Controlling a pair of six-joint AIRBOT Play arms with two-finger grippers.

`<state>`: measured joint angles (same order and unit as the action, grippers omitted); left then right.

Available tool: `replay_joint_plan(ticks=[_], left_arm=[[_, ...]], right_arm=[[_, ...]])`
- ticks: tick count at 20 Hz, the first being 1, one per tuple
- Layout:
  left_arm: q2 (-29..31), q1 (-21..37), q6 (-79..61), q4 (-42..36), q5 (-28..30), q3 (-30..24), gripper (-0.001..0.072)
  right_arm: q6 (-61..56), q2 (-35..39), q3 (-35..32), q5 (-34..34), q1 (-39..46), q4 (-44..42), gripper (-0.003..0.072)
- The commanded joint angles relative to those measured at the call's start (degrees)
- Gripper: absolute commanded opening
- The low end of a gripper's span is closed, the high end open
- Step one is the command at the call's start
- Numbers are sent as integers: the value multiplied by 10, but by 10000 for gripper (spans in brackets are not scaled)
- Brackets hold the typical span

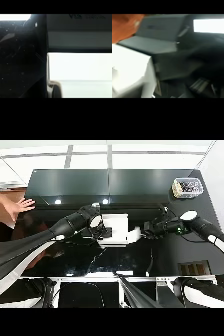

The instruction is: Fold the box and place the chain.

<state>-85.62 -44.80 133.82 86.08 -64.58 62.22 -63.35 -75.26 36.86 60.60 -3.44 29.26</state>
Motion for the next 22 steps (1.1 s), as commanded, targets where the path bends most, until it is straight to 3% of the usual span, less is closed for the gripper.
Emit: replay_joint_plan(ticks=[1,5,9,12,19,20,22], left_arm=[[0,0,0,0,0,0,26],[0,0,0,0,0,0,26],[0,0,0,0,0,0,26],[0,0,0,0,0,0,26],[0,0,0,0,0,0,26],[0,0,0,0,0,0,26],[0,0,0,0,0,0,26]], right_arm=[[15,-6,40,82,-7,-17,617],[15,-6,43,83,-23,-49,616],[15,-6,59,30,-85,-47,605],[-36,-6,85,6,-118,13,476],[-180,-6,125,-19,-194,156,468],[-195,-6,131,-24,-203,176,364],[-238,-6,139,-38,-223,210,364]])
